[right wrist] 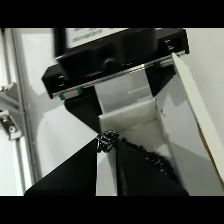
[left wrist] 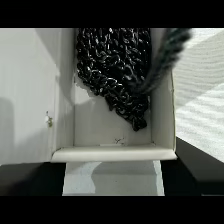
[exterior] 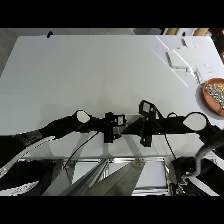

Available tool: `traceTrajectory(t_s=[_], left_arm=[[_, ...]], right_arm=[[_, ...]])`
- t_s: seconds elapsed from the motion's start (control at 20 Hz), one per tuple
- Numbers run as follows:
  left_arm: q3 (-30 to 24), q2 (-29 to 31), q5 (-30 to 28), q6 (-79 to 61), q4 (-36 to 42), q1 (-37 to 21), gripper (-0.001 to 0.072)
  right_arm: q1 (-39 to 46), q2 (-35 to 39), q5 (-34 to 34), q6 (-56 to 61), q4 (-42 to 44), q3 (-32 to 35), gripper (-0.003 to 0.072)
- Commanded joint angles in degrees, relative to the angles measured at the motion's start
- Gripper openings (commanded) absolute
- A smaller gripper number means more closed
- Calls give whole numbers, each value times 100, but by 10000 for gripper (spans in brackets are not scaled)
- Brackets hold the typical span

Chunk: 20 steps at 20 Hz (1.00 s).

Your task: Fold the box and place the chain.

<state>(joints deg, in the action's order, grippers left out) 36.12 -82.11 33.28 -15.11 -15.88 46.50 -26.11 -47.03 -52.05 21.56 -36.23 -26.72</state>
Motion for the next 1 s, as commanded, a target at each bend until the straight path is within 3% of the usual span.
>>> traceTrajectory(t_s=[0.0, 0.1, 0.2, 0.35, 0.4, 0.45, 0.7, 0.95], left_arm=[[-2, 4, -2, 0, -2, 2, 332], [-2, 4, -2, 0, -2, 2, 331], [-2, 4, 0, 0, 0, 2, 331], [-2, 4, -2, 0, -2, 2, 331], [-2, 4, 0, 0, -2, 2, 331], [-2, 4, 0, 0, 0, 2, 332], [-2, 4, -2, 0, 0, 2, 331], [-2, 4, 2, 0, -2, 2, 331]], right_arm=[[-179, -498, -4, 1021, -999, -621, 267], [-179, -501, -348, 1622, -1718, -1145, 382], [-179, -501, -791, 1665, -2096, -1751, 374], [-164, -522, -732, 1403, -2393, -2450, 136], [-122, -570, -518, 1200, -2389, -2476, 60], [-39, -723, -457, 997, -2417, -2476, 31], [44, -1803, -1064, 942, -2524, -2417, 42], [-282, -1534, -1003, 387, -2286, -1862, 70]])
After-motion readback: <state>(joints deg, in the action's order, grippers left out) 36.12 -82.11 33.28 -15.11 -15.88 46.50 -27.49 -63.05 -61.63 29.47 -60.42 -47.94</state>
